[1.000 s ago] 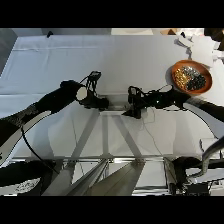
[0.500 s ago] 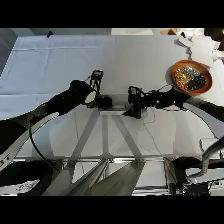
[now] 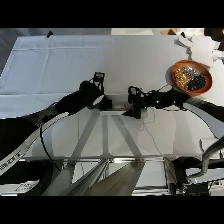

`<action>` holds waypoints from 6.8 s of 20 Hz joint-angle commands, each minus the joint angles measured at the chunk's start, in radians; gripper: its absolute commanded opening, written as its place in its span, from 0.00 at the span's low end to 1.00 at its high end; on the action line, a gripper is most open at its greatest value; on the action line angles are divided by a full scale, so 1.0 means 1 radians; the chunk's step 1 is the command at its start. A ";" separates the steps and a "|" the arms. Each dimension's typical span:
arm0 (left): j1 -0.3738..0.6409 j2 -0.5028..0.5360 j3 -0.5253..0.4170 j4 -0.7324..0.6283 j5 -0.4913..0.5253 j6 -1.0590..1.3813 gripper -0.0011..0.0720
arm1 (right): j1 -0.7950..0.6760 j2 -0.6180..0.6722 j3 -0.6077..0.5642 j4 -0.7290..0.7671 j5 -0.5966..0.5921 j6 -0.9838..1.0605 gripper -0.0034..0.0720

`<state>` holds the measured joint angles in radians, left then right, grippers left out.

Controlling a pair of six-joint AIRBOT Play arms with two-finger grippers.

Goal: Fold the box and place the chain.

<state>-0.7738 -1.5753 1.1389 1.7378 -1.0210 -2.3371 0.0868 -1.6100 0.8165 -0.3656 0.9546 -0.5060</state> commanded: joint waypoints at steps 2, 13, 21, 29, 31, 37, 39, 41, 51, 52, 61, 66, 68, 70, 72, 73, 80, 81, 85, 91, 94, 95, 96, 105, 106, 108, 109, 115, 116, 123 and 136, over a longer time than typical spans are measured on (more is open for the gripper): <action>-0.003 -0.011 0.003 0.022 -0.006 -0.055 0.54 | 0.000 0.000 0.000 0.000 0.000 0.000 0.73; -0.001 -0.012 0.003 -0.037 0.056 -0.114 0.02 | 0.000 0.000 0.000 0.000 0.000 0.000 0.73; 0.011 -0.005 0.003 -0.106 0.056 -0.113 0.40 | 0.000 0.000 0.000 0.000 0.000 0.000 0.73; 0.154 0.114 0.003 -0.421 0.021 0.153 0.71 | 0.000 0.000 0.000 0.000 0.000 0.000 0.73; 0.187 0.156 0.003 -0.454 -0.033 0.281 0.71 | 0.000 0.000 0.000 0.000 0.000 0.000 0.73; 0.312 0.214 -0.014 -0.478 -0.225 0.848 0.71 | 0.000 0.000 0.000 0.000 0.000 0.000 0.73; 0.385 0.214 -0.053 -0.546 -0.190 1.072 0.71 | 0.000 0.000 0.000 0.000 0.000 0.000 0.73; 0.474 0.213 -0.105 -0.653 -0.142 1.279 0.72 | 0.000 0.000 0.000 0.000 0.000 0.000 0.73; 0.647 0.031 -0.209 -1.137 -0.120 2.637 0.92 | 0.000 0.000 0.000 0.000 0.000 0.000 0.73; 0.643 0.010 -0.209 -1.176 -0.127 2.681 0.97 | 0.000 0.000 0.000 0.000 0.000 0.000 0.73; 0.607 -0.055 -0.210 -1.267 -0.205 2.933 0.97 | 0.000 0.000 0.000 0.000 0.000 0.000 0.73; 0.589 -0.059 -0.211 -1.281 -0.210 2.935 0.97 | 0.000 0.000 0.000 0.000 0.000 0.000 0.73; 0.589 -0.062 -0.211 -1.278 -0.210 2.912 0.97 | 0.000 0.000 0.000 0.000 0.000 0.000 0.73; 0.589 -0.065 -0.211 -1.274 -0.209 2.892 0.97 | 0.000 0.000 0.000 0.000 0.000 0.000 0.73; 0.589 -0.081 -0.211 -1.278 -0.209 2.886 0.97 | 0.000 0.000 0.000 0.000 0.000 0.000 0.73; 0.585 -0.095 -0.211 -1.277 -0.207 2.886 0.97 | 0.000 0.000 0.000 0.000 0.000 0.000 0.73; 0.560 -0.112 -0.208 -1.347 -0.132 2.856 0.97 | 0.000 0.000 0.000 0.000 0.000 0.000 0.73; 0.553 -0.111 -0.208 -1.339 -0.127 2.854 0.97 | 0.000 0.000 0.000 0.000 0.000 0.000 0.73; 0.522 -0.106 -0.208 -1.316 -0.065 2.814 0.97 | 0.000 0.000 0.000 0.000 0.000 0.000 0.73; 0.493 -0.103 -0.208 -1.274 -0.038 2.801 0.97 | 0.000 0.000 0.000 0.000 0.000 0.000 0.73; 0.477 -0.101 -0.208 -1.272 0.016 2.761 0.85 | 0.000 0.000 0.000 0.000 0.000 0.000 0.73; 0.473 -0.101 -0.208 -1.268 0.024 2.756 0.76 | 0.000 0.000 0.000 0.000 0.000 0.000 0.73; 0.473 -0.101 -0.208 -1.265 0.020 2.757 0.71 | 0.000 0.000 0.000 0.000 0.000 0.000 0.73; 0.473 -0.100 -0.208 -1.266 0.019 2.756 0.46 | 0.000 0.000 0.000 0.000 0.000 0.000 0.73; 0.473 -0.100 -0.208 -1.266 0.019 2.756 0.46 | 0.000 0.000 0.000 0.000 0.000 0.000 0.73; 0.473 -0.100 -0.208 -1.266 0.019 2.756 0.46 | 0.000 0.000 0.000 0.000 0.000 0.000 0.73; 0.473 -0.100 -0.208 -1.266 0.019 2.756 0.46 | 0.000 0.000 0.000 0.000 0.000 0.000 0.73; 0.473 -0.100 -0.208 -1.266 0.019 2.756 0.46 | 0.000 0.000 0.000 0.000 0.000 0.000 0.73; 0.473 -0.100 -0.208 -1.266 0.019 2.756 0.46 | 0.000 0.000 0.000 0.000 0.000 0.000 0.73; 0.473 -0.100 -0.208 -1.266 0.019 2.756 0.46 | 0.000 0.000 0.000 0.004 0.000 0.000 0.73; 0.473 -0.100 -0.208 -1.266 0.019 2.756 0.46 | 0.000 0.017 0.000 -0.028 0.000 0.008 0.97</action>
<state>-0.3008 -1.6752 0.9298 0.4706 -0.9962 0.4187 0.0875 -1.6032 0.8169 -0.3611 0.9611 -0.5014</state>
